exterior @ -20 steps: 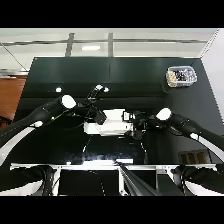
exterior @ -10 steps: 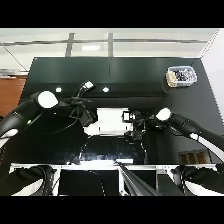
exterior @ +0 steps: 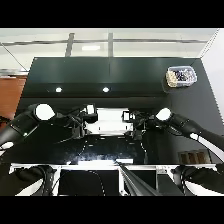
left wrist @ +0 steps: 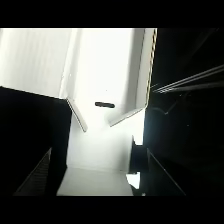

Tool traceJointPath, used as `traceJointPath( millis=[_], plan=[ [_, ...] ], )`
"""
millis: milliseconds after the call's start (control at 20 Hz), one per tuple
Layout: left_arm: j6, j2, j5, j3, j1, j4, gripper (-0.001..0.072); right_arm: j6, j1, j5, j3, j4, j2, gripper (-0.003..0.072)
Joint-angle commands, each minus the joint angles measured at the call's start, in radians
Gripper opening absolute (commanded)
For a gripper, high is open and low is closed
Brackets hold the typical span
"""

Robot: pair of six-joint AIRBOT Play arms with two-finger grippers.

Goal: Fold the box and place the chain.

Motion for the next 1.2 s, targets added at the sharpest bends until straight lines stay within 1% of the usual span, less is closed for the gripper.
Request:
traceJointPath(
  millis=[0, 50, 100, 150, 250, 300, 350, 400, 450, 700, 850, 950, 1150],
  plan=[
    [0.074, -0.034, 0.076, -0.007, -0.048, 0.02, 0.0669, 0.0, 0.0, 0.001, 0.0, 0.0, 0.0, 0.0232],
    [0.074, -0.04, 0.088, -0.007, -0.057, 0.019, 0.0589, 0.0, 0.0, 0.001, 0.0, 0.0, 0.0, 0.0232],
    [0.068, -0.046, 0.102, -0.007, -0.066, 0.018, 0.0528, 0.0, 0.0, 0.001, 0.0, 0.0, 0.0, 0.0231],
    [0.063, -0.053, 0.11, -0.007, -0.076, 0.014, 0.0503, 0.0, 0.0, 0.001, 0.0, 0.0, 0.0, 0.0232],
    [0.062, -0.072, 0.099, -0.007, -0.09, 0.014, 0.0502, 0.0, 0.0, 0.001, 0.0, 0.0, 0.0, 0.0231],
    [0.06, -0.082, 0.097, -0.007, -0.092, 0.013, 0.0481, 0.0, 0.0, 0.001, 0.0, 0.0, 0.0, 0.0232],
    [0.059, -0.085, 0.101, -0.007, -0.092, 0.008, 0.0392, 0.0, 0.0, 0.001, 0.0, 0.0, 0.0, 0.0231],
    [0.059, -0.085, 0.107, -0.007, -0.091, 0.006, 0.0324, 0.0, 0.0, 0.001, 0.0, 0.0, 0.0, 0.0232],
    [0.058, -0.085, 0.108, -0.007, -0.09, -0.003, 0.0274, 0.0, 0.0, 0.001, 0.0, 0.0, 0.0, 0.0231],
    [0.055, -0.093, 0.115, -0.007, -0.09, -0.111, 0.0274, 0.0, 0.0, 0.001, 0.0, 0.0, 0.0, 0.0232],
    [0.055, -0.108, 0.158, -0.007, -0.09, -0.154, 0.0274, 0.0, 0.0, 0.001, 0.0, 0.0, 0.0, 0.0232],
    [0.056, -0.108, 0.185, -0.007, -0.09, -0.218, 0.0274, 0.0, 0.0, 0.001, 0.0, 0.0, 0.0, 0.0231],
    [0.056, -0.146, 0.15, -0.008, -0.09, -0.242, 0.0274, 0.0, 0.0, 0.001, 0.0, 0.0, 0.0, 0.0231]
  ],
)
